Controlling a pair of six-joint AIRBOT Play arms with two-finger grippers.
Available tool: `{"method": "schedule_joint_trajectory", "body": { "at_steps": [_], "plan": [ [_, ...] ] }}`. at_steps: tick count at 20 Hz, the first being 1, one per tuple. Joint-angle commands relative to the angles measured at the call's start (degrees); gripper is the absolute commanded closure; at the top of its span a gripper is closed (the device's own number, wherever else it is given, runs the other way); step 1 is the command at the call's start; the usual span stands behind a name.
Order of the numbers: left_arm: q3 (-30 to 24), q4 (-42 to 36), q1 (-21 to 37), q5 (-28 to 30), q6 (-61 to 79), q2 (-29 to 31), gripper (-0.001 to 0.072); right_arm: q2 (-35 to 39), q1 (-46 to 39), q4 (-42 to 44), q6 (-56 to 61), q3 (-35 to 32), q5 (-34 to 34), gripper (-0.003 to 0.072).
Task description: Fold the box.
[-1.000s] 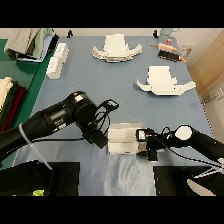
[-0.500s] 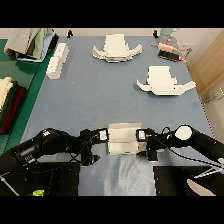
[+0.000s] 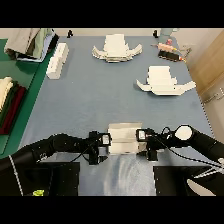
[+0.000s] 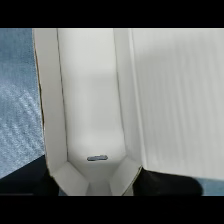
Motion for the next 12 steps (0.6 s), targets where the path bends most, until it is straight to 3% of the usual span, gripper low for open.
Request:
{"method": "schedule_joint_trajectory", "body": {
  "at_steps": [1, 12],
  "plan": [
    [0.4, -7.3, 0.1, 0.8, 6.9, -3.1, 0.0014, 0.0, 0.0, 0.0, 0.0, 0.0, 0.0, 0.0178],
    [0.5, -10.4, 0.1, 1.0, 8.2, -4.8, 0.0014, 0.0, 0.0, 0.0, 0.0, 0.0, 0.0, 0.0178]
  ]
}}
